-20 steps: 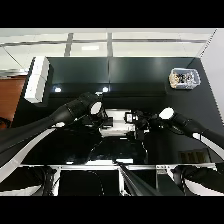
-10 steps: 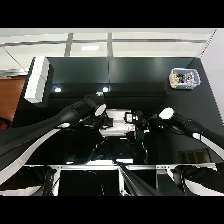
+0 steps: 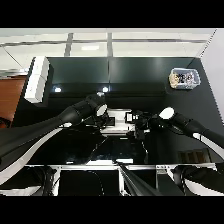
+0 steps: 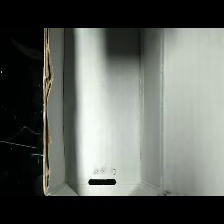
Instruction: Fold the box and place the chain.
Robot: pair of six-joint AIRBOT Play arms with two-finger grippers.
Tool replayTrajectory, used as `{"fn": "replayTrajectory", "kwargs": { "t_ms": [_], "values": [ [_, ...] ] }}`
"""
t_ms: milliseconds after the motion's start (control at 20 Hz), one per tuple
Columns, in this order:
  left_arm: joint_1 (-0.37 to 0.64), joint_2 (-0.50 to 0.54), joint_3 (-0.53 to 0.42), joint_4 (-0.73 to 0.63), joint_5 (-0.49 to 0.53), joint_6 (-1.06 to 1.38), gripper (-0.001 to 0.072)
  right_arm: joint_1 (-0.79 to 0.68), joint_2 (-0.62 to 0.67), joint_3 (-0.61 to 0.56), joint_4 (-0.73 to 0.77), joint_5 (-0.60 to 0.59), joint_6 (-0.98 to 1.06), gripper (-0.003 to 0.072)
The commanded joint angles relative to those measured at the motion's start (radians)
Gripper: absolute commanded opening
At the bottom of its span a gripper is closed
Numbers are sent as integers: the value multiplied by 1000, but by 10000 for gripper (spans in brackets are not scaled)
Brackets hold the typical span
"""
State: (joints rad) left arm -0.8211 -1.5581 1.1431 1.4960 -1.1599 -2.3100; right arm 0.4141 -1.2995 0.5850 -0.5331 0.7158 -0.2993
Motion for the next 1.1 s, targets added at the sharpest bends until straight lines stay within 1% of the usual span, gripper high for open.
{"fn": "replayTrajectory", "kwargs": {
  "t_ms": [0,350,400,450,500,550,750,900,950,1000,1050],
  "values": [
    [-1,-2,0,-16,6,1,24,0,0,1,1,-2,-2,76],
    [-1,-2,0,-21,2,2,25,0,0,1,3,1,-2,76],
    [-1,-2,0,-21,2,2,25,0,0,1,1,7,-2,113],
    [-1,-2,0,-20,2,2,25,0,0,1,3,6,0,455],
    [-1,-2,0,-20,2,2,25,0,1,2,14,6,11,720],
    [0,-2,0,-20,2,2,25,-1,15,7,-1,13,67,718],
    [-1,-2,0,-20,-2,1,25,-3,117,10,-196,60,164,709],
    [-1,-2,0,-20,-3,2,25,-3,139,10,-277,87,169,708],
    [-1,-2,0,-20,-3,2,25,-3,139,10,-301,85,169,688],
    [-1,-2,0,-20,-3,2,25,-3,139,10,-317,86,172,567],
    [-1,-2,0,-20,-3,2,25,-3,139,10,-324,85,172,482]
  ]
}}
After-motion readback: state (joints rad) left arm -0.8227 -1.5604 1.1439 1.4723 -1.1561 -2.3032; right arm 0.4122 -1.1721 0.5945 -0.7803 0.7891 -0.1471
